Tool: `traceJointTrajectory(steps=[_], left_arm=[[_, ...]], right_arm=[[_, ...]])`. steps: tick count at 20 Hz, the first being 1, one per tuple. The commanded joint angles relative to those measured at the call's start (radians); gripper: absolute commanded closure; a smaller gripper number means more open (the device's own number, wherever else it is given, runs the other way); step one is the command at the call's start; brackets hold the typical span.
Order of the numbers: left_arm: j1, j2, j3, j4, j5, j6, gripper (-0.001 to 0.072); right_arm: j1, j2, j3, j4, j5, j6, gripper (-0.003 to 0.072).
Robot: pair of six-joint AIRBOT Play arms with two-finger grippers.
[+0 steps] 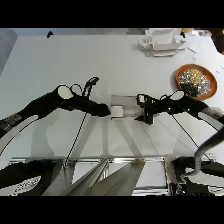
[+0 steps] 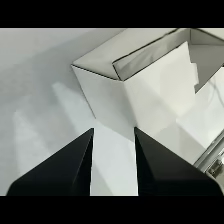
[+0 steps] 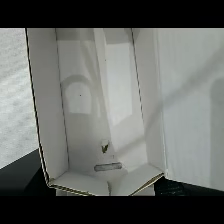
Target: Fold the box and place the chain.
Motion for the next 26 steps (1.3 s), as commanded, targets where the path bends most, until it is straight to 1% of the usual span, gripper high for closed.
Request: traceJointTrajectory(steps=[1, 6, 11, 13, 14, 15, 16, 17, 19, 21, 23, 25, 26], left_arm=[[-0.022, 0.001, 0.001, -0.003, 0.014, 0.000, 0.0418], [-0.025, 0.006, 0.013, 0.010, 0.006, -0.008, 0.0417], [-0.037, -0.005, 0.063, 0.096, -0.008, -0.094, 0.0417], [-0.054, -0.023, 0.093, 0.163, -0.008, -0.167, 0.0415], [-0.064, -0.033, 0.112, 0.200, -0.009, -0.217, 0.0403], [-0.074, -0.045, 0.134, 0.233, -0.012, -0.274, 0.0330], [-0.085, -0.056, 0.155, 0.252, -0.013, -0.320, 0.0275], [-0.097, -0.064, 0.175, 0.267, -0.013, -0.350, 0.0258], [-0.124, -0.074, 0.214, 0.300, -0.014, -0.408, 0.0258], [-0.149, -0.089, 0.252, 0.370, -0.026, -0.504, 0.0258], [-0.177, -0.115, 0.290, 0.443, -0.063, -0.592, 0.0258], [-0.204, -0.146, 0.319, 0.486, -0.097, -0.648, 0.0258], [-0.216, -0.159, 0.330, 0.501, -0.098, -0.675, 0.0258]], right_arm=[[0.000, 0.000, 0.000, 0.000, 0.000, 0.000, 0.0371], [0.000, 0.000, 0.000, 0.000, 0.000, 0.000, 0.0371], [0.000, 0.001, 0.000, 0.000, 0.000, 0.000, 0.0371], [0.000, 0.000, 0.000, 0.000, 0.000, 0.000, 0.0371], [0.000, 0.000, 0.000, 0.000, 0.001, 0.000, 0.0371], [0.000, 0.000, 0.000, 0.000, 0.000, 0.000, 0.0371], [0.000, 0.000, 0.000, 0.000, 0.000, 0.000, 0.0371], [0.000, 0.000, 0.000, 0.000, 0.000, 0.000, 0.0371], [0.000, 0.000, 0.000, 0.000, 0.000, 0.000, 0.0371], [0.000, 0.000, 0.000, 0.000, 0.000, 0.000, 0.0371], [0.000, 0.000, 0.000, 0.000, 0.000, 0.000, 0.0371], [0.000, 0.000, 0.000, 0.000, 0.000, 0.000, 0.0371], [0.000, 0.000, 0.000, 0.000, 0.000, 0.000, 0.0371]])
